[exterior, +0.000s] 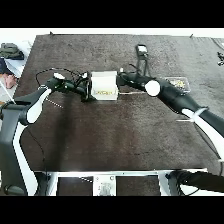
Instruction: Fold the box and place the chain.
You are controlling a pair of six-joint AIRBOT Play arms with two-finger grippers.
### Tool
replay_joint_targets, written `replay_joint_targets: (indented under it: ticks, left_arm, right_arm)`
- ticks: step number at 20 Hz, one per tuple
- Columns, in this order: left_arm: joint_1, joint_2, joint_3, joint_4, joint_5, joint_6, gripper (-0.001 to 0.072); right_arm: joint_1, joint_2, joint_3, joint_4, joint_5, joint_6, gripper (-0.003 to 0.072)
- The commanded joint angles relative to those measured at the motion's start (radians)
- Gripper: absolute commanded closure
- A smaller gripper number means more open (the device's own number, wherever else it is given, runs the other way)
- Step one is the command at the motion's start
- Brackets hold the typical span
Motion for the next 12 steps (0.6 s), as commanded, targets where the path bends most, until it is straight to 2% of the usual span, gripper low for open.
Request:
replay_joint_targets:
  ticks: [1, 4, 6, 12]
  left_arm:
    - [0.001, 0.001, 0.001, -0.001, 0.0, 0.0, 0.0365]
    - [0.001, 0.001, 0.001, -0.001, 0.0, 0.0, 0.0365]
    - [0.001, 0.001, 0.001, -0.001, 0.001, 0.0, 0.0365]
    - [0.001, 0.001, 0.001, -0.001, 0.001, 0.0, 0.0365]
  right_arm:
    - [-0.163, 0.096, -0.181, -0.011, 0.023, 0.09, 0.0392]
    - [-0.314, 0.094, -0.292, -0.01, -0.007, 0.155, 0.0392]
    - [-0.38, 0.069, -0.323, -0.007, -0.058, 0.181, 0.0392]
    - [-0.411, -0.09, -0.303, 0.094, -0.193, 0.18, 0.0392]
